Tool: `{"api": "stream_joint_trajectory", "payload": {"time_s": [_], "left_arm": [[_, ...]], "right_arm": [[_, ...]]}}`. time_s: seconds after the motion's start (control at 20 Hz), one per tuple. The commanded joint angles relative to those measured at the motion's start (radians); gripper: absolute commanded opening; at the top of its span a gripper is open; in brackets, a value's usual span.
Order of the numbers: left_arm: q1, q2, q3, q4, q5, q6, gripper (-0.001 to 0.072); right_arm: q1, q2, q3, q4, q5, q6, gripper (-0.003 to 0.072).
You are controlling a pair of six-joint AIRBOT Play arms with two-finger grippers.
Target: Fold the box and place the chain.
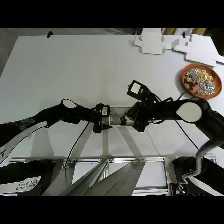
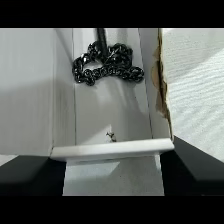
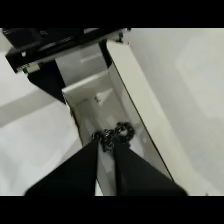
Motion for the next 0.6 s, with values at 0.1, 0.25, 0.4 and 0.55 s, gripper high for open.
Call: {"api": "stream_joint_trajectory", "payload": {"time_s": [0.1, 0.25, 0.4, 0.55], "left_arm": [[0.000, 0.000, 0.001, 0.000, 0.000, 0.000, 0.0150], [0.000, 0.000, 0.001, 0.000, 0.000, 0.000, 0.0150], [0.000, 0.000, 0.001, 0.000, 0.000, 0.000, 0.0150], [0.000, 0.000, 0.001, 0.000, 0.000, 0.000, 0.0150]], "right_arm": [[0.002, -0.027, 0.002, -0.081, 0.029, 0.002, 0.0287], [-0.031, 0.090, 0.002, -0.133, 0.080, 0.001, 0.0278], [-0.126, 0.136, -0.002, -0.193, 0.231, -0.088, 0.0153], [-0.213, 0.133, -0.079, -0.213, 0.235, -0.208, 0.0152]]}}
